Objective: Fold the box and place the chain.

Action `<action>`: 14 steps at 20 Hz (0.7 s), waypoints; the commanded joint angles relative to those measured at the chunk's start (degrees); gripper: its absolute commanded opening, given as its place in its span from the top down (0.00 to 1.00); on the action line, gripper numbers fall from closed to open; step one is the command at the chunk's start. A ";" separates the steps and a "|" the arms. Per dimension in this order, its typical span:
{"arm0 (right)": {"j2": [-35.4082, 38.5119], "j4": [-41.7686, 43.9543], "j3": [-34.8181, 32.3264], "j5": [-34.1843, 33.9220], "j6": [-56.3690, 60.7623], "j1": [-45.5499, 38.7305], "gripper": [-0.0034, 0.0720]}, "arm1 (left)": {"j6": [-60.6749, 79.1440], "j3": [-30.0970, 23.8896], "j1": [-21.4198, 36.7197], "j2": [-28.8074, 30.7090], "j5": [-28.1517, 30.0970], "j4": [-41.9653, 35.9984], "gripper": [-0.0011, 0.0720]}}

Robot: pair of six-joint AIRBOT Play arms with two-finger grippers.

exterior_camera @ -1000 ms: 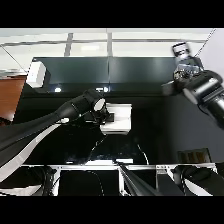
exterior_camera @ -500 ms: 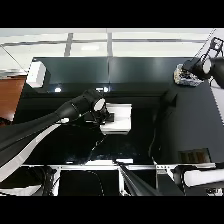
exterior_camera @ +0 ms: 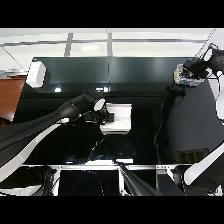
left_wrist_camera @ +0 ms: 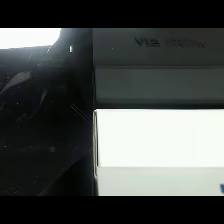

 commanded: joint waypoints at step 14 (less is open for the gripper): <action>11.10 -0.13 8.20 11.34 -15.56 -2.10 0.94 | -0.02 0.00 0.04 0.02 -0.11 0.00 0.95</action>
